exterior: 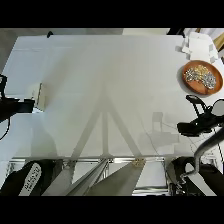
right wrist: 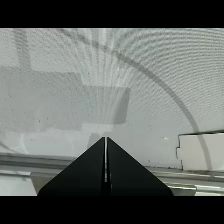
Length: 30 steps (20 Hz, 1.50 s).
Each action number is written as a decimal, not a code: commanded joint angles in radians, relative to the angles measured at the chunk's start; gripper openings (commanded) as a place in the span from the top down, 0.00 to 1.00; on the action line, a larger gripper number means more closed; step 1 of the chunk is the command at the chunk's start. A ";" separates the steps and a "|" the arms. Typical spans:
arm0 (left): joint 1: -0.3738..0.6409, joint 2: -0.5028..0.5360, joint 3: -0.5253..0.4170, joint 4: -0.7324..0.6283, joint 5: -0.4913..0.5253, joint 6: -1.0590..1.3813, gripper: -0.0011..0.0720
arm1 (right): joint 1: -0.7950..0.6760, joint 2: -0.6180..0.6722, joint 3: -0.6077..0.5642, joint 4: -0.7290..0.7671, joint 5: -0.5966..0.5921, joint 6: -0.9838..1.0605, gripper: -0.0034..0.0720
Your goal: Fold the box and place the chain.
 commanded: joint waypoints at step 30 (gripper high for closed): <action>-0.338 0.076 0.001 0.067 -0.588 -0.452 0.97 | -0.001 0.000 0.000 0.000 0.000 0.000 0.93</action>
